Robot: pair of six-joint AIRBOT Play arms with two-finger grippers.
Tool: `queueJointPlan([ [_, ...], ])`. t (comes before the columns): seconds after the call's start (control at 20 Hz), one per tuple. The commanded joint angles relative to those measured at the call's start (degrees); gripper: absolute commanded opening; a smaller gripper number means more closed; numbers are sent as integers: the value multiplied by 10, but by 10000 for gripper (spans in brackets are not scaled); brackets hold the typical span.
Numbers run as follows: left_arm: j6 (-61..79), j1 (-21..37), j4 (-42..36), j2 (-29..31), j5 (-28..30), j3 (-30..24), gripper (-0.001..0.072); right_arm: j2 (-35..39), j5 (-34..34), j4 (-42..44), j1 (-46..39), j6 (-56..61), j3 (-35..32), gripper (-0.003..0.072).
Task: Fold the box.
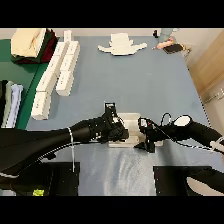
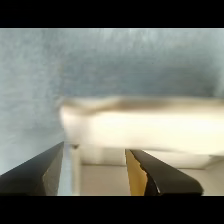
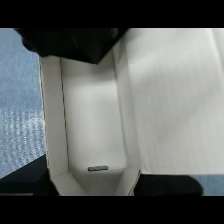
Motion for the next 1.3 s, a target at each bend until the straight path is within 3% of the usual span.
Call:
queueJointPlan([
  [0.0,9,2,5,40,-11,3,571,0,0,-1,0,-2,0,525],
  [0.1,10,7,8,71,-31,3,571,0,0,-1,0,-2,0,525],
  [0.25,33,21,8,128,-108,3,569,0,0,-1,0,-2,0,525],
  [0.3,52,29,5,150,-135,3,503,0,0,-1,0,-2,0,525],
  [0.35,74,38,-1,169,-162,3,172,0,0,-1,0,-2,0,525],
  [0.4,116,49,-3,189,-186,3,14,0,0,-1,0,-2,0,525],
  [0.7,250,85,47,244,-207,2,16,0,0,-1,0,-2,0,525],
  [0.8,381,93,62,247,-196,1,15,0,0,-1,0,-2,0,525],
  [0.9,566,149,14,266,-141,-24,14,0,0,-1,0,-2,0,525],
  [1.1,1004,298,-170,311,-46,-148,18,0,0,-1,0,-2,0,525],
  [1.15,1117,321,-223,312,-28,-178,130,0,0,-1,0,-2,0,525],
  [1.2,1222,339,-285,309,1,-210,584,0,0,-1,0,-2,0,525],
  [1.25,1300,351,-351,304,40,-239,696,0,0,-1,0,-2,0,525],
])
